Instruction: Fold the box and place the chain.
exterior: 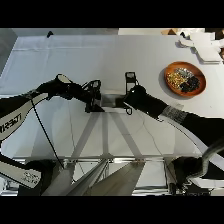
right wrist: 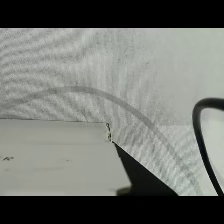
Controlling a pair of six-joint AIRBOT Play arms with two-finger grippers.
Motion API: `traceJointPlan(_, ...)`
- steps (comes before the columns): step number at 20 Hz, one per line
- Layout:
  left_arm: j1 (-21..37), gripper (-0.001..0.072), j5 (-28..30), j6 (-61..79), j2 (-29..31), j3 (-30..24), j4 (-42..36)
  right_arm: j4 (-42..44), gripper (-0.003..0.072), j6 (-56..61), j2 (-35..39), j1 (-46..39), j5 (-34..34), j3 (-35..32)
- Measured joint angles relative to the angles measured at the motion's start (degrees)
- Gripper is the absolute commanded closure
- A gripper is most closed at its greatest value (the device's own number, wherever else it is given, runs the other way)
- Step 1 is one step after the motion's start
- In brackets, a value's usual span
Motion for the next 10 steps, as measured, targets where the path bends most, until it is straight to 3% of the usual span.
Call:
traceJointPlan(1,0.0,0.0452,-0.1,0.0,0.0,0.0,0.1,-0.1,0.0411,0.0,0.2,0.0,0.5,0.0)
traceJointPlan(2,0.1,0.0452,-0.2,0.0,0.0,0.0,0.2,-0.2,0.0392,0.0,0.5,0.0,0.7,0.0)
traceJointPlan(10,0.1,0.0452,-0.1,0.0,0.0,0.0,0.1,3.5,0.0390,0.0,11.5,-0.7,1.2,0.0)
